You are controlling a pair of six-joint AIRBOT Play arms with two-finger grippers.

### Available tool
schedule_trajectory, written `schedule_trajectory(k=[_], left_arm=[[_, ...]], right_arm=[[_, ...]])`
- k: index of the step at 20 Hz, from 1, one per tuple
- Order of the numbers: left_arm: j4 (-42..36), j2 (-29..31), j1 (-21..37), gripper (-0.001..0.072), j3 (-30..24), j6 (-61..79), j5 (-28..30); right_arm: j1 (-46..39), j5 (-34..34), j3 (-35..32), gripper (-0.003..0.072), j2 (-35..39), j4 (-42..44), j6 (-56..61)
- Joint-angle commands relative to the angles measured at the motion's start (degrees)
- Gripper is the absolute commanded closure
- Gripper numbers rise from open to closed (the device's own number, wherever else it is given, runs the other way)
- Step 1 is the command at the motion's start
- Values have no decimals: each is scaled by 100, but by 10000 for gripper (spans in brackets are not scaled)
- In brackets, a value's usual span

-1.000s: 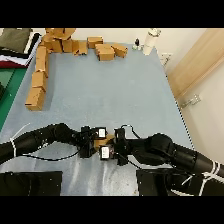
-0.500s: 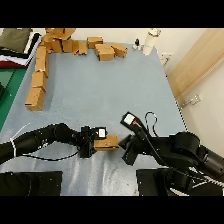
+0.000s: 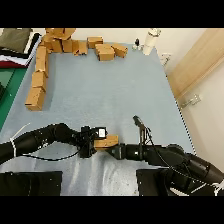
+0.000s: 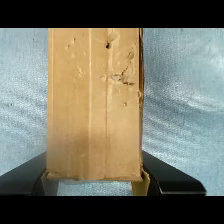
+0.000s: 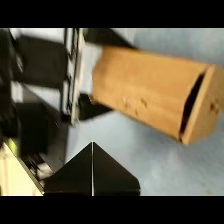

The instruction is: Fold the box.

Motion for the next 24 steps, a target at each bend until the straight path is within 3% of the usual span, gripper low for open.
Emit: schedule_trajectory(k=[1, 11, 24], left_arm=[[0, -4, -2, 238, -4, 0, 0], [0, -4, -2, 237, -4, 0, 0], [0, -4, -2, 238, -4, 0, 0]], right_arm=[[79, 1327, -140, 685, -133, 669, -4], [87, 1034, -142, 685, -874, 588, -22], [87, 885, -273, 685, -911, 404, -20]])
